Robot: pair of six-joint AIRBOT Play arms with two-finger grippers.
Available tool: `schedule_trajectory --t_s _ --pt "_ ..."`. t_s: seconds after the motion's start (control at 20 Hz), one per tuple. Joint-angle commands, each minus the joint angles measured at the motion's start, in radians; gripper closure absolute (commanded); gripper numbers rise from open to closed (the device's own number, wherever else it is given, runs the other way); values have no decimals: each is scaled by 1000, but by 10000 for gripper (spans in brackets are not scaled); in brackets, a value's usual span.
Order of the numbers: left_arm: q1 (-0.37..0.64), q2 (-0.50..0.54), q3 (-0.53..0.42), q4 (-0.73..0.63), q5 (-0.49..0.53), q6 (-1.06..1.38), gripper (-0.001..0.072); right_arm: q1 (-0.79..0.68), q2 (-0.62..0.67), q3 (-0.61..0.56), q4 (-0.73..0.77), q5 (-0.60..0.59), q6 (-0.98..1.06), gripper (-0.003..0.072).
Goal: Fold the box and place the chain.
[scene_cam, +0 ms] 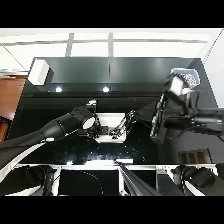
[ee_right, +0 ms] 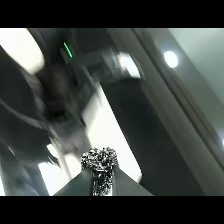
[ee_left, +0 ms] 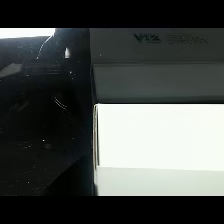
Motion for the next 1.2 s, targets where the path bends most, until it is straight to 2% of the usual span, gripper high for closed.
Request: schedule_trajectory --t_s 0.0,0.15,0.45,0.6,0.75,1.05,1.15 --pt "0 0 1 0 0 0 681 2 6 60 182 -22 37 651" --pt "0 0 1 0 0 0 681 2 -21 60 324 -51 33 651" --pt "0 0 1 0 -1 0 681 2 -58 74 503 -111 -40 651" --pt "0 0 1 0 0 0 681 1 -63 84 430 -105 -28 651" --pt "0 0 1 0 0 0 681 2 -120 71 266 -4 75 649" --pt "0 0 1 1 0 0 682 5 -262 -105 223 -30 100 637" --pt "0 0 1 1 0 0 682 -5 -275 -122 183 -43 105 532"
